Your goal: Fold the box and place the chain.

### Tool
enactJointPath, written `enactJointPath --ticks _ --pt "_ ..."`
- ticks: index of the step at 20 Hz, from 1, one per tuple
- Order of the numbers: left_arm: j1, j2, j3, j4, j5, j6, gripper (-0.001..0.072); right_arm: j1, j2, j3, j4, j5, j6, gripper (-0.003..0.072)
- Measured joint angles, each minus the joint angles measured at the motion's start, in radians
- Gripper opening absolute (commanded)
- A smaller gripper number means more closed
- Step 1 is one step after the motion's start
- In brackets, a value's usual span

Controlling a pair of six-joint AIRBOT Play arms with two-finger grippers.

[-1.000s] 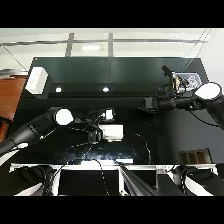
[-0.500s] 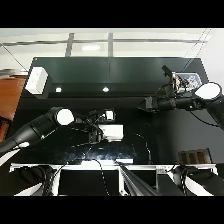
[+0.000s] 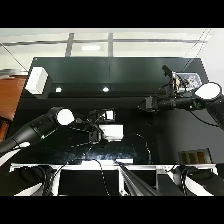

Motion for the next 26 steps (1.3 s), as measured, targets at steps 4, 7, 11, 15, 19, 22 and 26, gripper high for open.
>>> enactJointPath --ticks 4,7,11,15,19,22,26 --pt "0.001 0.003 0.0 0.0 0.0 0.001 0.0696 0.0 0.0 0.0 0.0 0.0 0.0 0.002" --pt "0.001 0.01 0.0 0.0 -0.019 0.001 0.0696 0.0 0.0 0.0 0.0 0.0 0.0 0.002" --pt "0.001 0.012 0.0 0.001 -0.05 0.004 0.0696 0.0 0.0 0.0 -0.001 0.0 0.0 0.002" --pt "0.001 0.013 0.0 0.0 -0.032 0.003 0.0696 0.0 0.0 0.0 -0.002 0.0 0.0 0.002" --pt "0.001 0.005 0.0 0.0 -0.027 0.003 0.0697 0.0 0.0 0.0 -0.003 0.0 0.0 0.002" --pt "-0.005 -0.004 0.0 -0.006 -0.037 0.0 0.0697 0.0 0.0 0.0 -0.003 0.0 0.0 0.002" --pt "-0.009 -0.01 0.0 -0.008 -0.045 -0.004 0.0698 0.0 0.0 0.0 -0.003 0.0 0.0 0.002"
